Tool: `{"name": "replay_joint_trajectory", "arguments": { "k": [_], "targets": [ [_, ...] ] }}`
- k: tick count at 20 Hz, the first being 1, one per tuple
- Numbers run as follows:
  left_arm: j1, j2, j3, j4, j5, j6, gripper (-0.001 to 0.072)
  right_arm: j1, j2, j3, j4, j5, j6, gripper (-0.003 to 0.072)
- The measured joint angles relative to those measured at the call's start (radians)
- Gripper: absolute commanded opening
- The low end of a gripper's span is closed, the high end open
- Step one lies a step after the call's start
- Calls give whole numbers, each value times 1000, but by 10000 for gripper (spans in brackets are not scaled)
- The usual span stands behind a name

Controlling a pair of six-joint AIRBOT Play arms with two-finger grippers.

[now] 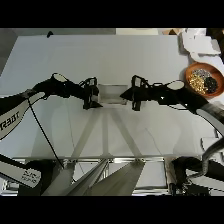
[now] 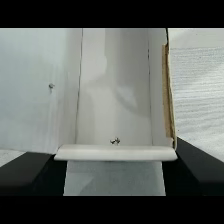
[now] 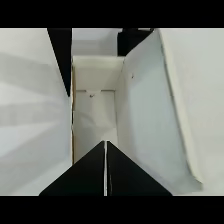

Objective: Fold the box and place the chain.

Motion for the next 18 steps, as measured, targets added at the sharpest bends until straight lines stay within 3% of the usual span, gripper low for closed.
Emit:
{"name": "replay_joint_trajectory", "arguments": {
  "k": [4,9,13,18],
  "targets": [
    [0,0,0,0,0,0,276,-76,135,0,-123,-30,339,10],
    [0,0,0,0,0,0,276,-256,212,0,-425,-63,976,6],
    [0,0,0,0,0,0,276,-353,163,-1,-546,11,1310,5],
    [0,0,0,0,0,0,276,-356,14,-1,-540,100,1459,3]
  ]
}}
